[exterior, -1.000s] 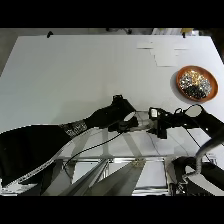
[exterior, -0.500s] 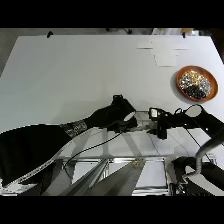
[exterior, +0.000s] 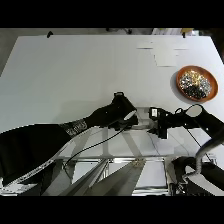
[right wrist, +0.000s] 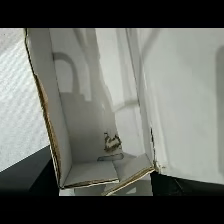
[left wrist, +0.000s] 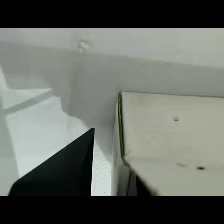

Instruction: Fold the box and place the chain.

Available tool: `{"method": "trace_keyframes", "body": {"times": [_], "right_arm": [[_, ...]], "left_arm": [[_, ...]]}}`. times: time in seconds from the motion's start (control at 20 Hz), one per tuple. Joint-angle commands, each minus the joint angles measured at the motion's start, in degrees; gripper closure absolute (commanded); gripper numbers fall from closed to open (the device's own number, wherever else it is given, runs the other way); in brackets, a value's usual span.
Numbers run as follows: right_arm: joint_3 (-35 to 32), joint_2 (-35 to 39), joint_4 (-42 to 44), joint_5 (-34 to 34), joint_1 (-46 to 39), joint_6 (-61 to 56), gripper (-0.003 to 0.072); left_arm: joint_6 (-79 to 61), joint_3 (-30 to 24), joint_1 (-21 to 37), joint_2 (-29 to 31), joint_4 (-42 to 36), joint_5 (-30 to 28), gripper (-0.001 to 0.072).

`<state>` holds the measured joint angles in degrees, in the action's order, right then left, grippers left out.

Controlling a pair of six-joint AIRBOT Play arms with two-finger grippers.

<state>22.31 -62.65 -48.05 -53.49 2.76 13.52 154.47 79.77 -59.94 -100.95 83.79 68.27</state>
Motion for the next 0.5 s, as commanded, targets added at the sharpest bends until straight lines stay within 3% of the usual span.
{"method": "trace_keyframes", "body": {"times": [0.0,0.1,0.15,0.35,0.45], "right_arm": [[0.0,0.0,0.0,0.0,0.0,0.0,0.0346],[0.0,0.0,0.0,0.0,0.0,0.0,0.0346],[0.0,0.0,0.0,0.0,0.0,0.0,0.0346],[0.0,0.0,0.0,0.0,0.0,0.0,0.0346],[0.0,0.0,0.0,0.0,0.0,0.0,0.0346]], "left_arm": [[-0.1,0.1,0.0,0.0,-0.1,-0.6,0.0569],[0.0,0.1,0.0,0.0,0.1,-0.6,0.0614],[0.0,0.1,-0.1,-0.1,0.1,-0.6,0.0706],[0.0,0.1,-0.2,-0.1,0.1,-0.5,0.0708],[-0.2,0.1,-0.2,0.0,-0.1,-0.5,0.0669]]}}
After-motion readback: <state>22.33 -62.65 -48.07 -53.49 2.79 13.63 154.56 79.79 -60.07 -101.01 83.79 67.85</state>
